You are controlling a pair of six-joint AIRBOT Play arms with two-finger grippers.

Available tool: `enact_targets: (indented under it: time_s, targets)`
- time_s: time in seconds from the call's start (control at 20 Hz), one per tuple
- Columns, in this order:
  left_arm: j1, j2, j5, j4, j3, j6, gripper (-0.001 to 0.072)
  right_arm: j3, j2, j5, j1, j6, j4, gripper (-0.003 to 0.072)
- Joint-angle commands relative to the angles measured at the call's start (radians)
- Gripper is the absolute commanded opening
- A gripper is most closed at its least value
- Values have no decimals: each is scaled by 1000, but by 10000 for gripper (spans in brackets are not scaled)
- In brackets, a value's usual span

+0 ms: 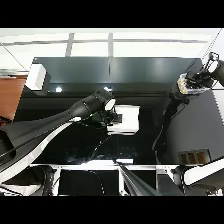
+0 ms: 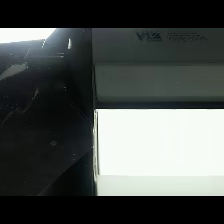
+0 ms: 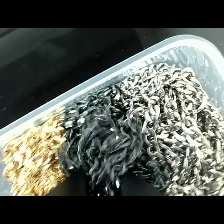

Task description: Fold the box and place the chain.

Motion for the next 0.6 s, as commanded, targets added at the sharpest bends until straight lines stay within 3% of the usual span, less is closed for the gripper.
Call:
enact_targets:
  time_s: [0.0, 0.1, 0.25, 0.4, 0.55]
  targets:
    - [1, 0, 3, 0, 1, 0, 28, 13, -22, 34, -2, 0, 24, 66]
    - [1, 0, 3, 0, 1, 0, 28, 58, -16, 114, -6, -1, 24, 14]
    - [1, 0, 3, 0, 1, 0, 28, 138, 53, 215, -8, -67, 23, 13]
    - [1, 0, 3, 0, 1, 0, 28, 148, 210, 275, -8, -195, 134, 11]
    - [0, 0, 3, -4, 1, 0, 28, 148, 375, 287, -6, -237, 141, 10]
